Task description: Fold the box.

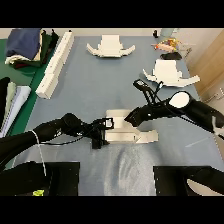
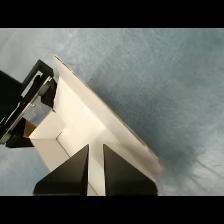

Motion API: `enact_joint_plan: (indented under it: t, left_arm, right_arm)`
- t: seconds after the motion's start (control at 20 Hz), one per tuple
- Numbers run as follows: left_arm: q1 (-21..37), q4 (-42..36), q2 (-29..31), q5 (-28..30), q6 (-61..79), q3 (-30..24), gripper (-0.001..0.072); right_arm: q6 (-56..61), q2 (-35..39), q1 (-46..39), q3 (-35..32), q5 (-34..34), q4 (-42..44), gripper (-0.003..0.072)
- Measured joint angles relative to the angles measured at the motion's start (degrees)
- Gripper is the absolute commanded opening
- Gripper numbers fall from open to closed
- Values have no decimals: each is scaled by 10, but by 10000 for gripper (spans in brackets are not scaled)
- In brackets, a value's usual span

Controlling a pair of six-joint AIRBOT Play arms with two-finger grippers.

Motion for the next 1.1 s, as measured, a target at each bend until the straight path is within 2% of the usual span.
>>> enact_joint_plan:
  t: [0.15,0.2,0.25,0.3,0.35,0.4,0.45,0.55,0.7,0.95,1.0,1.1]
  left_arm:
    - [0,0,0,0,0,0,374]
    - [0,0,0,0,0,0,374]
    - [0,0,0,0,-1,0,374]
    - [0,0,0,0,-1,0,374]
    - [0,0,0,0,-1,0,374]
    - [0,0,0,0,-1,0,374]
    - [0,0,0,0,-1,0,374]
    - [0,-1,0,0,-1,0,374]
    - [0,-1,0,0,-1,0,374]
    - [0,-1,0,0,-1,0,374]
    - [0,-1,0,0,-1,0,374]
    - [0,-1,0,0,-1,0,374]
  right_arm:
    - [-8,73,1,-12,46,-30,157]
    - [-16,95,0,-19,66,-34,227]
    - [-24,120,1,-30,90,-38,366]
    - [-31,142,1,-42,113,-46,426]
    - [-36,164,2,-57,130,-59,431]
    - [-40,180,1,-71,141,-79,522]
    - [-45,193,1,-87,148,-104,532]
    - [-71,208,1,-117,144,-150,532]
    - [-148,209,1,-156,92,-191,531]
    - [-277,163,1,-187,-2,-165,511]
    - [-298,151,3,-189,-18,-154,487]
    - [-326,134,9,-192,-43,-139,304]
